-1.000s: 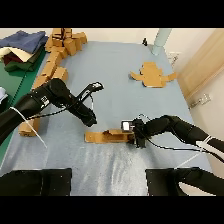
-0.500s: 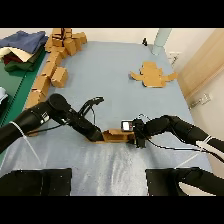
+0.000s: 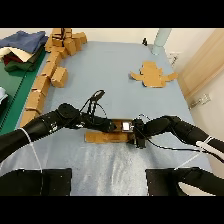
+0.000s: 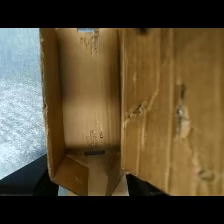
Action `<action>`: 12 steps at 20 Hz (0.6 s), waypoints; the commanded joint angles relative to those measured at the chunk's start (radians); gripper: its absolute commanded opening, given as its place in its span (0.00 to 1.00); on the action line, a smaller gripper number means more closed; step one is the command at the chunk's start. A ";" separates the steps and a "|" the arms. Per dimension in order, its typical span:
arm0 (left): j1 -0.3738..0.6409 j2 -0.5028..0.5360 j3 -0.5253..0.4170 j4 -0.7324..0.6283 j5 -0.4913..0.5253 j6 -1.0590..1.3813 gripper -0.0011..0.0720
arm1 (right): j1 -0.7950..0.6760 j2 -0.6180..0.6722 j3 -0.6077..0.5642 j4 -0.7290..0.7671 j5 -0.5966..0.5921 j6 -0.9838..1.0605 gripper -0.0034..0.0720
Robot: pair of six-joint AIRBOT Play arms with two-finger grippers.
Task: Fold the box.
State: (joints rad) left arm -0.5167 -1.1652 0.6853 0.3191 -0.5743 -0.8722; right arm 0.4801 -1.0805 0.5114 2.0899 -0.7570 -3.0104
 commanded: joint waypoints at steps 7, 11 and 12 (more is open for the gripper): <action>0.032 -0.152 -0.001 -0.002 0.114 -0.023 0.03 | 0.000 0.003 0.001 0.001 -0.044 0.000 0.71; 0.032 -0.186 -0.001 0.007 0.075 -0.034 0.03 | 0.000 0.003 0.001 0.001 -0.043 0.000 0.71; 0.032 -0.185 0.000 0.007 0.076 -0.034 0.03 | 0.000 0.003 0.000 0.001 -0.043 0.000 0.71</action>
State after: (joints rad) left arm -0.4858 -1.3327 0.6849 0.3206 -0.4782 -0.9020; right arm 0.4801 -1.0779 0.5114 2.0918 -0.8013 -3.0112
